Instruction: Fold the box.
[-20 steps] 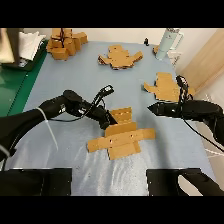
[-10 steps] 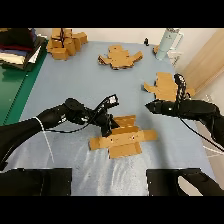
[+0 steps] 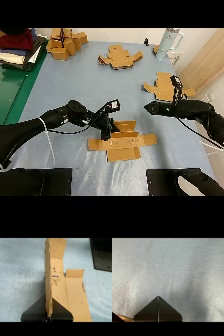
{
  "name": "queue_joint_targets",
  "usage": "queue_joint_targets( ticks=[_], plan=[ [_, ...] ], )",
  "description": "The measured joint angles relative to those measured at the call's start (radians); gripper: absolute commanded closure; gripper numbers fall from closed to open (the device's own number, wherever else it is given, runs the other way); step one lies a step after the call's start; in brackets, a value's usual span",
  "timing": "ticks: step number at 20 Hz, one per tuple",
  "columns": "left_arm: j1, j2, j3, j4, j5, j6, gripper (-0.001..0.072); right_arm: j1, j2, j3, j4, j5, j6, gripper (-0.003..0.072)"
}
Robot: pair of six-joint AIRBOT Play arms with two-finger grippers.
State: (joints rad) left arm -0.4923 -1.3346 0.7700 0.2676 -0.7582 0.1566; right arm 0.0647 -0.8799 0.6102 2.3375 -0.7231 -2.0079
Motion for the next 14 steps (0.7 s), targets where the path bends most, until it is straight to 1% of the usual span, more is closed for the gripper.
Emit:
queue_joint_targets(
  ticks=[11,14],
  plan=[
    [0.0,-0.029,0.0,0.0,-0.006,0.0,0.0695,0.0,-0.004,0.0,0.0,-0.003,0.0,0.0684],
    [0.0,-0.029,0.0,0.001,-0.004,0.0,0.0695,0.0,0.0,0.001,-0.002,-0.032,0.001,0.0685]
  ],
)
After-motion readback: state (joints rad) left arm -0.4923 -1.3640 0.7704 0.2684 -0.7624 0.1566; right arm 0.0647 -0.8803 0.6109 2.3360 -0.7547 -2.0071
